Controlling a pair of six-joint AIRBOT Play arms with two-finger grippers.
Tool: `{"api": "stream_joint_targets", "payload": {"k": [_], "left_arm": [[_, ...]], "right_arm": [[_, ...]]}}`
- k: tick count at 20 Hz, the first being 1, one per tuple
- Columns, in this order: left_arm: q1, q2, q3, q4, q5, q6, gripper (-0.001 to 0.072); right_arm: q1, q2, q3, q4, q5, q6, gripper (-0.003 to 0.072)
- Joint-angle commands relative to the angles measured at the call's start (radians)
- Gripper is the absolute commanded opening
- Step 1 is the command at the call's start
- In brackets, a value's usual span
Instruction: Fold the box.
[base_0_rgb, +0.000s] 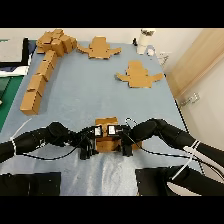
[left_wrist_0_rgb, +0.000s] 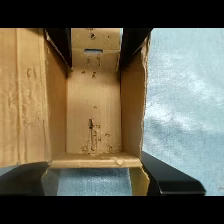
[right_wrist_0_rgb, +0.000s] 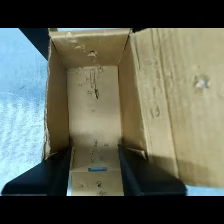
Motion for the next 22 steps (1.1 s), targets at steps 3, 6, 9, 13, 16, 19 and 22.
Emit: {"api": "stream_joint_targets", "payload": {"k": [3,6,9,13,16,19,22], "left_arm": [[0.000,0.000,0.001,0.000,0.002,0.000,0.0526],[0.000,0.000,0.001,0.000,0.002,0.000,0.0526],[0.000,0.000,0.001,0.000,0.002,0.000,0.0526],[0.000,0.000,0.001,0.000,0.002,0.000,0.0526],[0.000,0.000,0.001,0.000,0.002,0.000,0.0526],[0.000,0.000,0.001,0.000,0.002,0.000,0.0526],[0.000,0.000,0.001,0.000,0.002,0.000,0.0526]], "right_arm": [[-0.001,0.091,0.001,-0.224,-0.013,0.239,0.0301],[-0.001,0.152,0.003,-0.488,-0.018,0.520,0.0141],[-0.001,0.216,0.021,-0.686,-0.063,0.914,0.0005],[-0.010,0.278,0.050,-1.072,-0.248,1.717,0.0003],[-0.135,0.250,0.009,-0.909,-0.326,1.764,0.0002],[-0.214,0.199,-0.069,-0.549,-0.186,1.549,0.0003],[-0.211,0.154,-0.100,-0.352,-0.106,1.431,0.0002]]}}
